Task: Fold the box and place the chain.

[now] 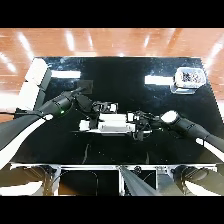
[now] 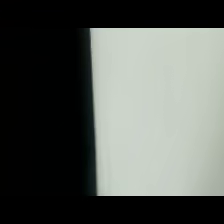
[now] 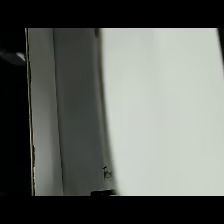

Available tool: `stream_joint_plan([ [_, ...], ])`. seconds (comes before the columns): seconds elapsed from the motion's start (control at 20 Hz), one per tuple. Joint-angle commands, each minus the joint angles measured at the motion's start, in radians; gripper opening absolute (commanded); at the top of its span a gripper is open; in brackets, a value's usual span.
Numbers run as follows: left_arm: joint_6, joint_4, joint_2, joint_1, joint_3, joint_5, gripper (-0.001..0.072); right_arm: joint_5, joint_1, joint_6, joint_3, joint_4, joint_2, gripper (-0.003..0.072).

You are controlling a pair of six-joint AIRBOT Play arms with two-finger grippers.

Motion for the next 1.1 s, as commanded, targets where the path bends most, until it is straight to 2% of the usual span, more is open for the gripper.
stream_joint_plan([
  [0.0, 0.0, 0.0, -0.001, 0.001, 0.001, 0.005, 0.0025, -0.024, 0.009, 0.021, 0.0, -0.012, -0.002, 0.0707],
  [0.6, 0.0, 0.0, -0.001, 0.001, 0.001, 0.001, 0.0026, -0.016, 0.009, 0.02, 0.0, -0.02, -0.002, 0.0704],
  [0.7, 0.0, 0.0, -0.001, 0.001, 0.001, 0.001, 0.0026, -0.016, 0.009, 0.02, 0.0, -0.02, -0.002, 0.0551],
  [1.05, 0.0, 0.0, -0.001, 0.001, 0.001, 0.001, 0.0026, -0.016, 0.009, 0.02, 0.0, -0.02, -0.002, 0.055],
])
